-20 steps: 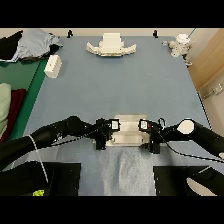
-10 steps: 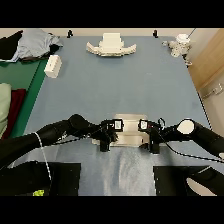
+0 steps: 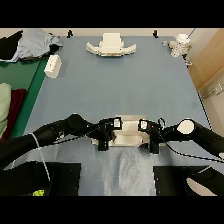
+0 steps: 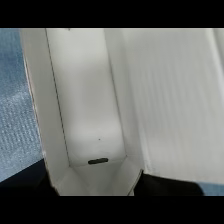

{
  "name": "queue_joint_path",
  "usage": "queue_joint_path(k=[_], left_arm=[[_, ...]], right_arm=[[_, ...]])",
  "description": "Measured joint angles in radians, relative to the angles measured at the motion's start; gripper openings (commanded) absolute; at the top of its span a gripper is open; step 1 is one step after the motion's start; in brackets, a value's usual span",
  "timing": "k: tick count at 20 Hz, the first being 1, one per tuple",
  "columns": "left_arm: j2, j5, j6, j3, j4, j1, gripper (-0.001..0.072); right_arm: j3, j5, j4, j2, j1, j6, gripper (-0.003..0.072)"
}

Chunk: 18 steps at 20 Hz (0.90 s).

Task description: Fold the box.

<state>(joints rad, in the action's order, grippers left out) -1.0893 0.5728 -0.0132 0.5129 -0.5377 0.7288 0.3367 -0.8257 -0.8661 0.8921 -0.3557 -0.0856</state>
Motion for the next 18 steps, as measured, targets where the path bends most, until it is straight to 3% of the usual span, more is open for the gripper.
queue_joint_path(k=[6, 9, 13, 18], left_arm=[[0.308, 0.203, -0.811, 0.01, -0.435, -0.167, 0.0014], [0.417, 0.331, -1.209, -0.003, -0.552, -0.308, 0.0014], [0.401, 0.405, -1.389, -0.078, -0.478, -0.418, 0.0013], [0.247, 0.274, -1.386, -0.14, -0.292, -0.355, 0.0013]], right_arm=[[0.0, 0.0, -0.001, 0.0, 0.0, 0.0, 0.0541], [0.0, 0.0, -0.002, 0.0, 0.0, 0.0, 0.0541], [0.0, -0.001, -0.002, 0.0, 0.0, 0.0, 0.0542], [0.0, -0.001, -0.002, 0.0, 0.0, 0.0, 0.0541]])
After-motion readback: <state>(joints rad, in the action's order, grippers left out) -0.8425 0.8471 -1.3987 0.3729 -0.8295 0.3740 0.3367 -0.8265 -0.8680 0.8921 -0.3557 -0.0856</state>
